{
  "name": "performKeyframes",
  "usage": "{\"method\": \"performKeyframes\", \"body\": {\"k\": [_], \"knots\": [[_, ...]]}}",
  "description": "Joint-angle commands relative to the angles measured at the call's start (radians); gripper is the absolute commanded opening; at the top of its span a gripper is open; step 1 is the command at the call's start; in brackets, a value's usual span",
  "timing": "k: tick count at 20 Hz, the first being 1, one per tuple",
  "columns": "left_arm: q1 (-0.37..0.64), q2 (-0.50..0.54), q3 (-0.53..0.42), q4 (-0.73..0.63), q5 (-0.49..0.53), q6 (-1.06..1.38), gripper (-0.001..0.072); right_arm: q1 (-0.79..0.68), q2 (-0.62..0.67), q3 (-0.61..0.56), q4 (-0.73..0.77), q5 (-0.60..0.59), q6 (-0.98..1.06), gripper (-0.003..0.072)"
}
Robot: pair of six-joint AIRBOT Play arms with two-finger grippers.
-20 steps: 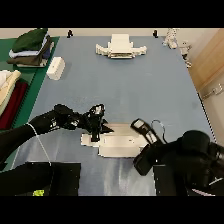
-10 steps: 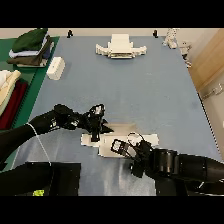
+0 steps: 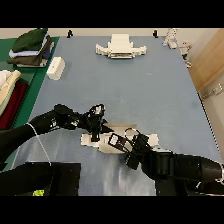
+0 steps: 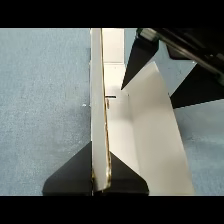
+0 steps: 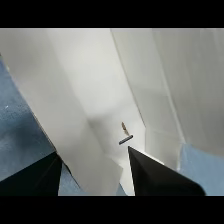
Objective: Fold the box.
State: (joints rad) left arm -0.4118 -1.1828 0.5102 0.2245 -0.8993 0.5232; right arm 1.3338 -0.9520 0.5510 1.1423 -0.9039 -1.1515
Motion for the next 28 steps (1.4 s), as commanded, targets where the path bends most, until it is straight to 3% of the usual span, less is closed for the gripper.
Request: {"method": "performKeyframes", "body": {"k": [1, 4, 5, 14, 21, 28], "knots": [[0.0, 0.0, 0.0, 0.0, 0.0, 0.0, 0.0017, 0.001, 0.026, 0.019, -0.029, -0.043, 0.142, 0.0581], [0.0, 0.0, 0.0, 0.0, 0.0, 0.0, 0.0018, 0.001, 0.056, 0.019, -0.033, -0.064, 0.185, 0.0601], [0.0, 0.0, 0.0, 0.0, 0.0, 0.0, 0.0018, 0.001, 0.058, 0.019, -0.041, -0.075, 0.209, 0.0715], [0.0, 0.0, 0.0, 0.0, 0.0, 0.0, 0.0017, -0.013, 0.065, 0.017, -0.1, -0.117, 0.159, 0.0718], [0.0, 0.0, 0.0, 0.0, 0.0, 0.0, 0.0017, -0.214, 0.119, 0.016, 0.066, -0.022, -0.242, 0.0718], [0.0, 0.0, 0.0, 0.0, 0.0, 0.0, 0.0017, -0.576, 0.124, 0.014, 0.618, 0.049, -1.009, 0.0718]]}}
